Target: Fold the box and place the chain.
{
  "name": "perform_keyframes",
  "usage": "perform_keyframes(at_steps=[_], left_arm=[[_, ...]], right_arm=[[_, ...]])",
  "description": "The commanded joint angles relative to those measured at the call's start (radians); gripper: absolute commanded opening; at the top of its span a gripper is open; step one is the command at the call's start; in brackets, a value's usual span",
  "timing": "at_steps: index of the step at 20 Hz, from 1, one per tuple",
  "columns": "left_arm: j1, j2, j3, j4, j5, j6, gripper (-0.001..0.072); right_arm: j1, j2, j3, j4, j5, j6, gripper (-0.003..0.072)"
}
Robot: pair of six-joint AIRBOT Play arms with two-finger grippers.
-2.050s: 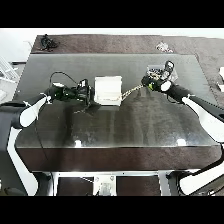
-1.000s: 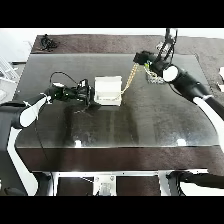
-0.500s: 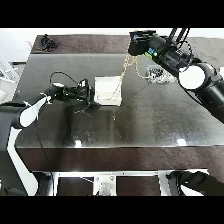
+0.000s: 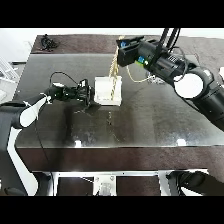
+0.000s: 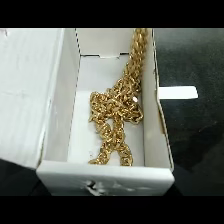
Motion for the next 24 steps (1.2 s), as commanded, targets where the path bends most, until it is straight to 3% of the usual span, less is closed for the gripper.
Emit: perform_keyframes(at_steps=[1, 6, 17, 18, 19, 21, 24], left_arm=[[0.001, 0.0, 0.0, 0.0, 0.001, 0.0, 0.0462], [0.001, 0.0, 0.0, 0.0, 0.001, 0.0, 0.0462], [0.001, 0.0, 0.0, 0.0, 0.0, 0.0, 0.0462], [0.001, 0.0, 0.0, 0.0, 0.0, 0.0, 0.0462], [0.001, 0.0, 0.0, 0.0, 0.0, 0.0, 0.0462], [0.001, 0.0, 0.0, 0.0, 0.0, 0.0, 0.0462], [0.001, 0.0, 0.0, 0.0, -0.002, 0.0, 0.0462]], right_arm=[[0.015, -0.025, -0.051, 0.016, 0.023, 0.048, 0.0008], [0.029, -0.143, -0.118, 0.074, -0.004, 0.054, 0.0008], [0.045, -0.471, -0.132, 0.084, -0.05, 0.131, 0.0017], [0.045, -0.488, -0.132, 0.083, -0.039, 0.132, 0.0291], [0.045, -0.49, -0.134, 0.059, -0.032, 0.123, 0.0621], [0.012, -0.468, -0.134, 0.049, -0.031, 0.16, 0.0625], [-0.065, -0.333, -0.161, -0.038, -0.006, 0.152, 0.0625]])
